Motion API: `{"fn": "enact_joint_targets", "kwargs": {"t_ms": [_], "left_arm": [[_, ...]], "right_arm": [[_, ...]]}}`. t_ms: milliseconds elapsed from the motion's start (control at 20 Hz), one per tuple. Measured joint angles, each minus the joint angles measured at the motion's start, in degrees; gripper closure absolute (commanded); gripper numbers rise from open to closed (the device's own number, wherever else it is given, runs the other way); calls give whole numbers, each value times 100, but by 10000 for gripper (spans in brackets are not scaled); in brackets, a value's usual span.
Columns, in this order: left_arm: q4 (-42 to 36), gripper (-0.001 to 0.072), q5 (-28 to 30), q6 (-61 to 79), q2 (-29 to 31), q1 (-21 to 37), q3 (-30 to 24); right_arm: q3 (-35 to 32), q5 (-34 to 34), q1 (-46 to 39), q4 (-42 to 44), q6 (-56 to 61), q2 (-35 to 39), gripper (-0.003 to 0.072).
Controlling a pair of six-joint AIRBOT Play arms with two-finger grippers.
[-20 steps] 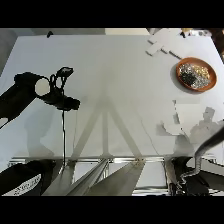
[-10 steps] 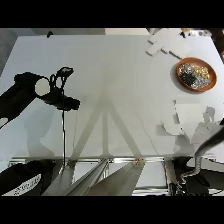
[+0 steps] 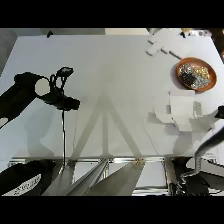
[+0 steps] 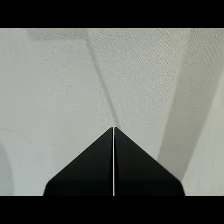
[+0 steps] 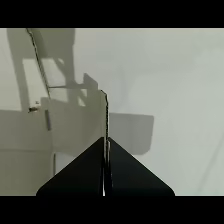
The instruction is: Fold the box and place the chain.
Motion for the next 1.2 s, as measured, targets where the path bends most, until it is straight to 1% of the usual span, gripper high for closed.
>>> {"fn": "enact_joint_targets", "kwargs": {"t_ms": [150,300,450,550,650,800,1000,1200], "left_arm": [[2,699,0,0,0,0,2],[2,699,0,0,0,0,0],[0,699,0,2,0,0,0],[2,699,0,0,0,0,0],[0,699,2,0,0,0,0],[0,699,2,2,0,0,2],[2,699,2,0,0,0,0],[2,699,2,2,0,0,2]], "right_arm": [[-267,177,752,942,-256,603,672],[-796,103,1600,1740,-354,1484,672],[-1373,-289,2450,2485,-164,2568,672],[-1687,-579,3018,2756,122,3211,672],[-1969,-868,3593,2918,420,3674,672],[-2415,-1384,4507,3029,820,4011,672],[-2826,-2249,5547,2942,1266,4155,671],[-2951,-2745,5998,2653,1692,4192,671]]}}
